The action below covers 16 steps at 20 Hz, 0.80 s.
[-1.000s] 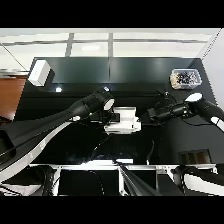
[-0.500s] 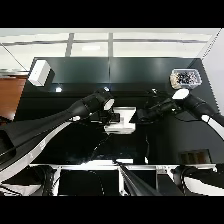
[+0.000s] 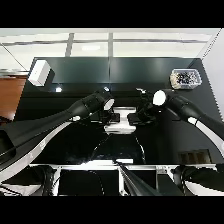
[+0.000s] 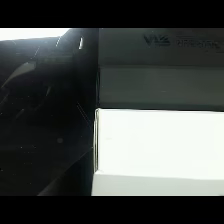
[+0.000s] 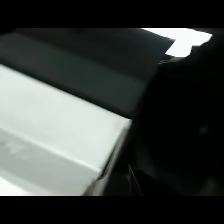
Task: Fold the box and place the chain.
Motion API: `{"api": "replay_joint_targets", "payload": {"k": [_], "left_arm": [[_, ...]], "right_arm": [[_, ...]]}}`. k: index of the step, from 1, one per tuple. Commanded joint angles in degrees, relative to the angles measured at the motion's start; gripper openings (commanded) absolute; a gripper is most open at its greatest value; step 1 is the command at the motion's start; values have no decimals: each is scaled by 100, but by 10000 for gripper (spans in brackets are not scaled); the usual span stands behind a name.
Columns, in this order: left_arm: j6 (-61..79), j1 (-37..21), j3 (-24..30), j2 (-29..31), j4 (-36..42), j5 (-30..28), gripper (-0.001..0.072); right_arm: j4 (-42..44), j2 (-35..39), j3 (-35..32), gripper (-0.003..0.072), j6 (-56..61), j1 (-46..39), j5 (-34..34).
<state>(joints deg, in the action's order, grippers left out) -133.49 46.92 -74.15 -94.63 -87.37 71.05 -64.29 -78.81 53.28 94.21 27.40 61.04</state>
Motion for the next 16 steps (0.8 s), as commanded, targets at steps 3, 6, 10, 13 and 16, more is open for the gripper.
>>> {"api": "replay_joint_targets", "payload": {"k": [3,6,10,13,16], "left_arm": [[2,-4,-7,2,-4,-4,29],[2,-4,-7,2,-4,-4,29],[2,-4,-7,2,-20,-2,29],[2,-4,-7,2,-17,-2,29],[2,-4,-7,2,-20,-2,29]], "right_arm": [[-1746,-4,227,356,1939,855,-164],[-2002,-90,490,356,2468,1049,39],[-2129,-385,575,355,2981,1132,219],[-2127,-457,575,354,3276,1132,260],[-2116,-470,575,353,3394,1130,223]]}}
